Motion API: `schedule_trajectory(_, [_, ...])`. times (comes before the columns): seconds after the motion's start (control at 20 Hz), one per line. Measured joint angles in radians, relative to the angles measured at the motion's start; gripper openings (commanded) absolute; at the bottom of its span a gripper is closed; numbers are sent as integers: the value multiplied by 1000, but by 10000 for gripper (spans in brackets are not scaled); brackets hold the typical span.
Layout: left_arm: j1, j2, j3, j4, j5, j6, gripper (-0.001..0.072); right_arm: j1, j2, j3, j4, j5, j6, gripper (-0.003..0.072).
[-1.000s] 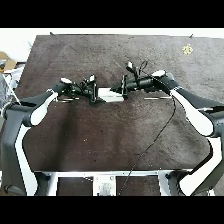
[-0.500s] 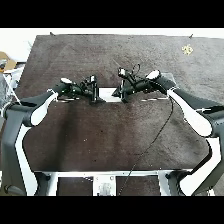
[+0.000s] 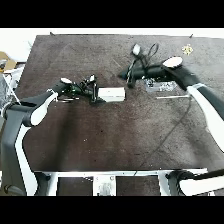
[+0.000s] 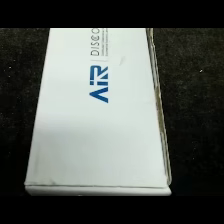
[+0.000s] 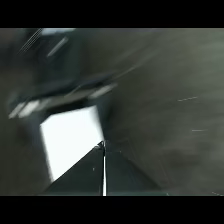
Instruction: Fold the box and place the chain.
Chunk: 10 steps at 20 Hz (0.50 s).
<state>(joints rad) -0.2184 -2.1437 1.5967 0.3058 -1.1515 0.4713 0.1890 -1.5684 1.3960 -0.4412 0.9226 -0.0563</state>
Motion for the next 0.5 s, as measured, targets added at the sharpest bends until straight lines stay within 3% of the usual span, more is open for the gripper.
schedule_trajectory(0.15, [0, 0, 0, 0, 0, 0, 61, -13, 209, -171, 15, -180, 107, 2])
schedule_trajectory(0.5, [0, 0, 0, 1, -7, 0, 61, -51, 743, -777, 24, -666, 241, 3])
